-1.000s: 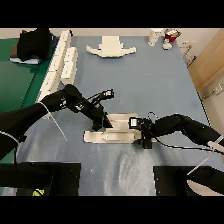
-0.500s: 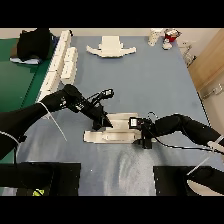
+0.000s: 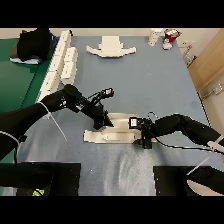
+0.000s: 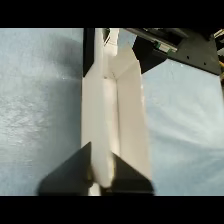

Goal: Fold the box.

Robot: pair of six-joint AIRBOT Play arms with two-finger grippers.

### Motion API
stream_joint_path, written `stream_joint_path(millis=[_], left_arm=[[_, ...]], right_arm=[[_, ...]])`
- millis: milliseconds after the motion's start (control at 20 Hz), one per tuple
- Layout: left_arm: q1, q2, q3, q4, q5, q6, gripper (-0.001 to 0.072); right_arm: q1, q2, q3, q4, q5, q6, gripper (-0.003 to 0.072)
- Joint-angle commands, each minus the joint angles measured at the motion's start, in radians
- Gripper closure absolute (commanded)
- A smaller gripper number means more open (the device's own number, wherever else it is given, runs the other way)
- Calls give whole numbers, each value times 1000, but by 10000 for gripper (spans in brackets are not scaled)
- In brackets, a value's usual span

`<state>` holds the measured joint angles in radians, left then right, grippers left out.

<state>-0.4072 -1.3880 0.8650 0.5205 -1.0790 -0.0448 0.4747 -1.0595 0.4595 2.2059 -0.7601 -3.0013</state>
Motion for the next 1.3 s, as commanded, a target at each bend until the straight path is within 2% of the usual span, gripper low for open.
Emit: stream_joint_path(millis=[0, 100, 150, 200, 250, 450, 500, 550, 600, 700, 750, 850, 950, 1050, 1150, 1250], left_arm=[[2, 3, 0, -1, -31, -1, 344], [3, 4, 2, -1, -30, -2, 346], [4, 9, 2, 0, -29, -32, 266], [9, 19, 2, 6, -17, -98, 77], [21, 35, 6, 21, -17, -171, 33], [122, 158, 56, 258, -143, -502, 36], [151, 192, 63, 309, -183, -579, 104], [180, 226, 64, 338, -242, -635, 439], [200, 252, 63, 341, -309, -665, 692], [191, 278, 55, 298, -354, -793, 697], [163, 280, 42, 230, -365, -856, 697], [56, 270, 14, 74, -356, -906, 697], [-80, 241, 21, 30, -255, -915, 697], [-157, 192, 55, 40, -146, -919, 697], [-154, 121, 100, 40, -79, -950, 697], [-120, 35, 143, 40, -56, -965, 697]], right_arm=[[1, -1, 0, 0, 0, -1, 260], [1, -1, 0, 0, 0, -1, 260], [1, -1, 0, 0, 0, -1, 260], [1, -1, 0, 0, 0, -2, 260], [1, -1, 0, -1, 0, -1, 260], [1, -1, 0, -2, 0, -1, 260], [1, -1, 0, -2, 0, -1, 260], [1, -1, 0, -2, 0, -1, 260], [1, -1, 0, -2, 0, -1, 260], [1, -1, 0, -2, 0, -1, 260], [1, -1, 0, -2, 0, -2, 260], [1, -1, 0, -2, 0, -1, 260], [1, -1, 0, -3, 0, -1, 261], [1, -1, 0, -2, 0, -1, 260], [1, -1, 0, -3, 0, -1, 260], [1, -1, 0, -3, 0, -1, 260]])
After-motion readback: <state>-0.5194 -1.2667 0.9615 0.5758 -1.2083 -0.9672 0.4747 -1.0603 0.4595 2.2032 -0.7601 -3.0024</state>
